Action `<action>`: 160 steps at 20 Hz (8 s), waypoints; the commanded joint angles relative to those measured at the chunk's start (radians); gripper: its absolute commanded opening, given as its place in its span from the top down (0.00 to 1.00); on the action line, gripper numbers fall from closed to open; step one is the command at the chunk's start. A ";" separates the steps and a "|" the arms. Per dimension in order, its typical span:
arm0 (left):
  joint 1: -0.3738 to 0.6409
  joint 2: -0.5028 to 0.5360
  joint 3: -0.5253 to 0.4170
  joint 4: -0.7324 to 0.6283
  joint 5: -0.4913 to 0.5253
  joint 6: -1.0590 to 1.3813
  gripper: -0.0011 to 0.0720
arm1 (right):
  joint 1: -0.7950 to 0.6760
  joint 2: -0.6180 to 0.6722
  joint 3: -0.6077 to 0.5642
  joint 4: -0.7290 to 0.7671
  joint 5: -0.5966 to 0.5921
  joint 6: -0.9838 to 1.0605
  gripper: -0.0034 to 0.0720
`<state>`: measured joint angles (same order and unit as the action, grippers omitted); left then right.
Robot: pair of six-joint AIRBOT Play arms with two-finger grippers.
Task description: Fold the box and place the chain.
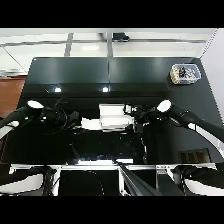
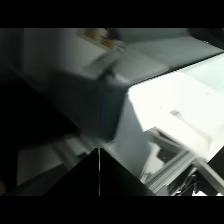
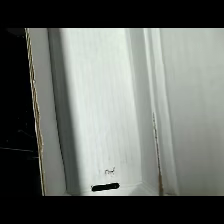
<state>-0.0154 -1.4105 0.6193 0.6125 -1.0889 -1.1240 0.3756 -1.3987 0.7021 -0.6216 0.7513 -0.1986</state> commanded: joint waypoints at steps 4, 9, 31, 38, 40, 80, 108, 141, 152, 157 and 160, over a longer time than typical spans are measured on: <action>-0.089 -0.076 0.095 -0.143 -0.070 0.193 0.95 | 0.000 0.000 0.001 0.000 0.000 0.000 0.69; -0.096 -0.076 0.160 -0.146 -0.160 0.200 0.20 | 0.000 0.000 0.001 0.000 0.000 0.000 0.69; -0.425 -0.077 0.415 0.291 -0.055 -0.363 0.50 | 0.000 0.000 0.001 0.001 0.000 0.000 0.69; -0.528 -0.077 0.437 0.544 -0.025 -0.616 0.50 | 0.000 0.000 0.001 0.000 0.000 0.000 0.69; -0.557 -0.079 0.437 0.581 0.001 -0.670 0.50 | 0.000 0.000 0.001 0.000 0.000 0.000 0.69; -0.705 -0.166 0.563 0.785 -0.056 -1.063 0.95 | 0.000 0.000 0.001 0.000 0.000 0.000 0.69; -0.705 -0.166 0.563 0.819 -0.082 -1.049 0.95 | 0.032 0.117 0.001 -0.085 0.071 0.019 0.80; -0.701 -0.166 0.563 0.814 -0.100 -1.049 0.95 | -0.517 0.108 -0.215 0.100 0.273 1.347 0.93; -0.701 -0.166 0.563 0.810 -0.101 -1.049 0.95 | -0.367 0.050 -0.063 0.249 0.447 1.027 0.37; -0.701 -0.166 0.563 0.789 -0.096 -1.049 0.95 | -0.301 0.050 -0.029 0.262 0.447 1.059 0.37; -0.701 -0.166 0.563 0.789 -0.096 -1.049 0.95 | -0.229 0.050 0.028 0.195 0.398 1.153 0.38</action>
<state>-0.7170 -1.5768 1.1824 1.4055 -1.1889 -2.1731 0.0925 -1.3483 0.6861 -0.3752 1.1774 0.8803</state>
